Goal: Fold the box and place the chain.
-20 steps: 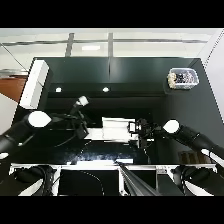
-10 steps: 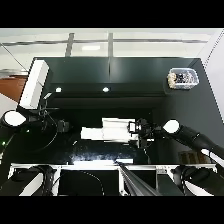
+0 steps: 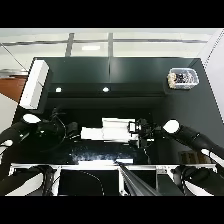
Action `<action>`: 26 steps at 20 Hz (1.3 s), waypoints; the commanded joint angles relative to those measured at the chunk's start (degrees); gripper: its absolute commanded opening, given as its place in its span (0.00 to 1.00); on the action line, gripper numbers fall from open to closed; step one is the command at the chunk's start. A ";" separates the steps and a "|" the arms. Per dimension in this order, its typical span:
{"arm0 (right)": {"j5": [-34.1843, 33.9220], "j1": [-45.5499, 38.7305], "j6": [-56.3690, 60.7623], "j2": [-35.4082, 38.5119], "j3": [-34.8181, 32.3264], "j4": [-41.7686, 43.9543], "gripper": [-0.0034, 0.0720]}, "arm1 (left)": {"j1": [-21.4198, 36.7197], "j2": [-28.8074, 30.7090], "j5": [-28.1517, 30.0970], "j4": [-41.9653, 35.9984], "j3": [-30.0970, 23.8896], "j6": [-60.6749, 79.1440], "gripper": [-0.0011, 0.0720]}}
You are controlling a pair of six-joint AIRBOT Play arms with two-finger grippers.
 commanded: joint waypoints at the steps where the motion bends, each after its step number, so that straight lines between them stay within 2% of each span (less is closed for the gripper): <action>1: 0.00 0.04 0.02 -0.02 0.04 0.02 0.58 | -5.05 -4.70 3.69 -9.38 -0.17 4.26 0.05; 3: 0.00 0.04 0.02 -0.02 0.04 0.00 0.58 | -6.67 -4.61 4.02 -10.38 -0.13 5.46 0.07; 4: 0.00 0.04 0.02 -0.02 0.04 0.00 0.58 | -7.19 -4.44 3.80 -10.69 -0.09 6.40 0.31; 5: 0.00 0.04 0.02 -0.02 0.04 0.00 0.58 | -7.61 -4.20 2.75 -10.56 0.09 8.11 0.75; 6: 0.00 0.04 0.02 -0.02 0.04 0.02 0.58 | -7.63 -4.11 1.03 -10.19 0.55 9.49 0.98; 10: 0.00 0.04 0.04 -0.02 0.04 0.00 0.58 | -8.17 -2.89 -4.76 -10.23 3.39 9.79 0.98; 14: -0.02 0.04 0.02 -0.02 0.04 0.02 0.58 | -11.82 1.05 -4.28 -10.16 5.33 6.91 0.98; 17: -0.02 0.04 0.02 -0.02 0.04 0.00 0.58 | -15.32 4.15 -0.68 -10.16 5.55 2.91 0.98; 20: -0.02 0.04 0.02 -0.02 0.04 0.00 0.58 | -20.50 4.74 4.00 -10.14 5.55 -0.02 0.98; 23: -0.02 0.04 0.02 -0.02 0.04 0.00 0.58 | -26.73 4.74 12.09 -8.55 5.57 -4.79 0.97; 26: -0.02 0.04 0.04 -0.02 0.04 0.00 0.58 | -31.80 4.74 19.43 -2.60 5.60 -12.66 0.97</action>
